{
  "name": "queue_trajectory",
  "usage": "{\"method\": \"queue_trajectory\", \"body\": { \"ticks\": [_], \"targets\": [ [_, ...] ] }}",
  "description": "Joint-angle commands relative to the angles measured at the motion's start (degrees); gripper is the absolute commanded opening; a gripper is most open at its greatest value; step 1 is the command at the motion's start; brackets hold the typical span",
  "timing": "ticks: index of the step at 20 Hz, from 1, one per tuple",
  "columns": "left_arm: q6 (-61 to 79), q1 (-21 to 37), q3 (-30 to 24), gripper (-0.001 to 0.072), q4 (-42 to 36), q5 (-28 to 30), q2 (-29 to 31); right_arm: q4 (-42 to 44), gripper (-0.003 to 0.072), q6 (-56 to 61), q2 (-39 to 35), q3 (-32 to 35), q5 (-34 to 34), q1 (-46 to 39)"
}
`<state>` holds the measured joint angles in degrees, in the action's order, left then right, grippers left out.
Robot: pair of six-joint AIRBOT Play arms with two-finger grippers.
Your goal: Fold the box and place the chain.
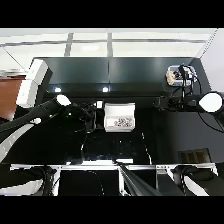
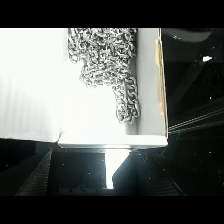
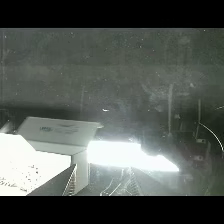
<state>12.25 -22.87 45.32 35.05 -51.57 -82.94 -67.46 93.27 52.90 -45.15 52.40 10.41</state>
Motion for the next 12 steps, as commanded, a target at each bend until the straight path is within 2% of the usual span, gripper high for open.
{"method": "queue_trajectory", "body": {
  "ticks": [1, 12],
  "targets": [
    [-0.3, -0.1, 0.2, 0.0713, -0.2, 0.0, -0.2, 0.1, 0.0371, 0.0, 0.0, 0.0, -0.2, 0.0],
    [-1.0, -2.6, 0.1, 0.0713, -1.0, 1.8, -0.6, 0.1, 0.0371, 0.0, 0.0, 0.0, -0.2, 0.0]
  ]
}}
